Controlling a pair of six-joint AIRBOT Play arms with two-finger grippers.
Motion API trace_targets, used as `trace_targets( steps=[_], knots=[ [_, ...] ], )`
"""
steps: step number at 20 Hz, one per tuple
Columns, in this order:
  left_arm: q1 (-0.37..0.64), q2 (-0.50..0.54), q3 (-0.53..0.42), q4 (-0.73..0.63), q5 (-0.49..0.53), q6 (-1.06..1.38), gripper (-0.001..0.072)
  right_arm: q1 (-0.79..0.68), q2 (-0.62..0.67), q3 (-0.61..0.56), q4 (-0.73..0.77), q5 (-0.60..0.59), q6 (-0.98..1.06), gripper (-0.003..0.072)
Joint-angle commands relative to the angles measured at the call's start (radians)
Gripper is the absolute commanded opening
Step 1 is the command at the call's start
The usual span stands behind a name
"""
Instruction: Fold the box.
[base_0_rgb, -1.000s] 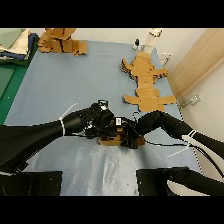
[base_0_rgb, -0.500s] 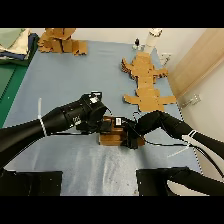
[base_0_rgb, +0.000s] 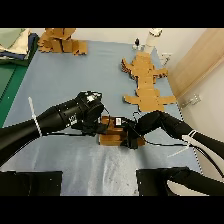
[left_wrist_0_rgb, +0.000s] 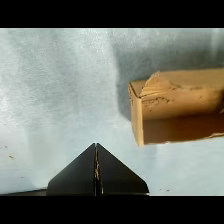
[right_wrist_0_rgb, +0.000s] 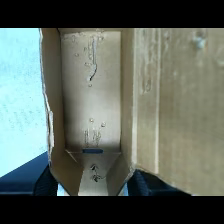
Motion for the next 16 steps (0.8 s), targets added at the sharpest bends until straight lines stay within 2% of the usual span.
trace_targets(
  steps=[1,2,4,6,7,8,9,11,14,16],
  knots=[
    [0.007,0.002,-0.032,-0.149,-0.021,0.293,0.0010,0.000,0.000,0.000,0.000,0.000,0.000,0.0516],
    [0.020,0.006,-0.063,-0.288,-0.021,0.480,0.0010,0.000,0.000,0.000,0.000,0.000,0.000,0.0516],
    [0.073,0.034,-0.152,-0.668,-0.043,0.912,0.0010,0.000,0.000,0.000,0.000,0.000,0.000,0.0516],
    [0.165,0.058,-0.233,-0.960,-0.180,1.217,0.0010,0.000,0.000,0.000,0.000,0.000,0.000,0.0516],
    [0.217,0.059,-0.262,-1.033,-0.255,1.289,0.0011,0.000,0.000,0.000,0.000,0.000,0.000,0.0516],
    [0.271,0.059,-0.288,-1.064,-0.280,1.332,0.0011,0.000,0.000,0.000,0.000,0.000,0.000,0.0516],
    [0.318,0.058,-0.306,-1.047,-0.261,1.374,0.0011,0.000,0.000,0.000,0.000,0.000,0.000,0.0516],
    [0.398,0.058,-0.327,-0.917,-0.209,1.426,0.0012,0.000,0.000,0.000,0.000,0.000,0.000,0.0516],
    [0.488,0.058,-0.329,-0.714,-0.188,1.475,0.0012,0.000,0.000,0.000,0.000,0.000,0.000,0.0516],
    [0.557,0.058,-0.335,-0.679,-0.109,1.550,0.0011,0.000,0.000,0.000,0.000,0.000,0.000,0.0516]
  ],
)
